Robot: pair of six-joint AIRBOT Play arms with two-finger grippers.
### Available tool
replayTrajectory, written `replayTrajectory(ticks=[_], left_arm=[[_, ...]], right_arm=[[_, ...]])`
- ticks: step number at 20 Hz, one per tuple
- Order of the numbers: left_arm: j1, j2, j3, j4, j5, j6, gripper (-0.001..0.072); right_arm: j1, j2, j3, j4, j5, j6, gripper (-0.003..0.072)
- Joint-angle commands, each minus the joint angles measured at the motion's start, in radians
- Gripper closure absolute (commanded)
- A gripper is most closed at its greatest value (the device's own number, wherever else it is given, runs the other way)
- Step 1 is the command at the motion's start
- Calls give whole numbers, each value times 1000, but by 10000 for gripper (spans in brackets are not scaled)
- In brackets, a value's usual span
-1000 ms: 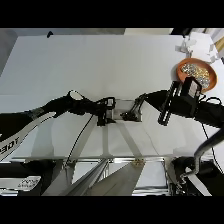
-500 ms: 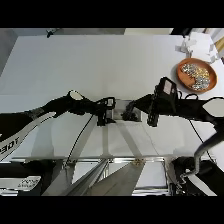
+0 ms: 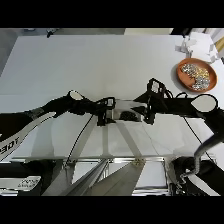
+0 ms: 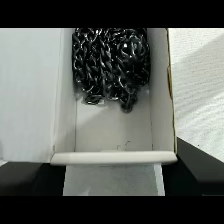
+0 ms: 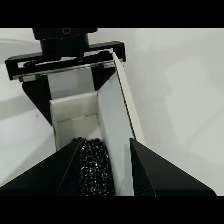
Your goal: Fold the box and place the chain.
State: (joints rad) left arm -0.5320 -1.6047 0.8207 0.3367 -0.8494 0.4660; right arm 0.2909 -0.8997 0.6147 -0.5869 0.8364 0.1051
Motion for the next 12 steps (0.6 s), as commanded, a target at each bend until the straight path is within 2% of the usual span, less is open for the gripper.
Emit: replayTrajectory(ticks=[1,4,6,7,9,12], left_arm=[[0,0,0,0,0,0,699],[0,0,0,0,0,0,699],[0,0,0,0,0,0,699],[0,0,0,0,0,0,699],[0,0,0,0,0,0,699],[0,0,0,0,0,0,699]], right_arm=[[1,8,11,-4,-13,0,348],[0,14,104,-27,10,0,354],[0,-14,180,-79,17,4,431],[0,-35,208,-99,17,4,447],[-7,-91,235,-103,17,4,533],[-35,-179,236,-114,32,10,547]])
